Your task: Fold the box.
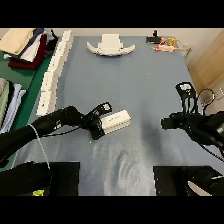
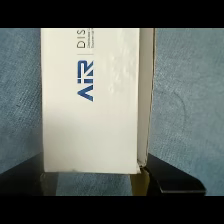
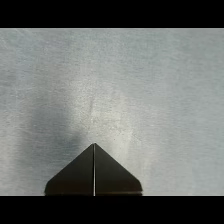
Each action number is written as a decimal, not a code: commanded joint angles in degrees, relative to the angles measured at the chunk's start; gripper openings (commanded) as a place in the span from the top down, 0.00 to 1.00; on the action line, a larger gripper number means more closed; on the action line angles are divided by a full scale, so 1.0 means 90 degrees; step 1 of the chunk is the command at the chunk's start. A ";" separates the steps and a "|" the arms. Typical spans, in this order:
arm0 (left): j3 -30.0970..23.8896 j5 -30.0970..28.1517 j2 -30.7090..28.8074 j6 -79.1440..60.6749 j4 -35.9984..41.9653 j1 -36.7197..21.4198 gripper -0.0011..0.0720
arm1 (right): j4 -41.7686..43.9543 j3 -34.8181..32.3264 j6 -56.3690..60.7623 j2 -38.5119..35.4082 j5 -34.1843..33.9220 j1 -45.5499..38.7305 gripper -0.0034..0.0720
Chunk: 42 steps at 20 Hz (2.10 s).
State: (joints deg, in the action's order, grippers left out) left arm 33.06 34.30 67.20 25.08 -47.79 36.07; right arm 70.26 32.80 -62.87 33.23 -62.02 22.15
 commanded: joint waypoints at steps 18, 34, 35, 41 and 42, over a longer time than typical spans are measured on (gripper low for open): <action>0.0010 -0.0610 0.0007 -0.0129 0.0359 0.0192 0.00 | 0.0002 0.0005 0.0000 0.0002 0.0002 -0.0002 0.95; 0.0010 -0.0911 0.0007 -0.0119 0.0362 0.0398 0.51 | 0.0002 0.0005 0.0000 0.0002 0.0002 -0.0002 0.95; 0.0010 -0.0913 0.0007 -0.0119 0.0362 0.0398 0.51 | 0.0002 0.0005 0.0000 0.0002 0.0002 -0.0002 0.95; 0.0010 -0.0913 0.0007 -0.0117 0.0364 0.0398 0.51 | 0.0002 0.0005 0.0000 0.0000 0.0002 -0.0002 0.95; 0.0010 -0.0940 0.0007 -0.0121 0.0357 0.0398 0.51 | 0.0002 0.0005 0.0000 0.0000 0.0002 -0.0002 0.95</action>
State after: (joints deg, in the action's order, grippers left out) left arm 33.10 26.02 67.29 24.01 -44.51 39.64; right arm 70.28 32.80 -62.87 33.23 -62.00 22.15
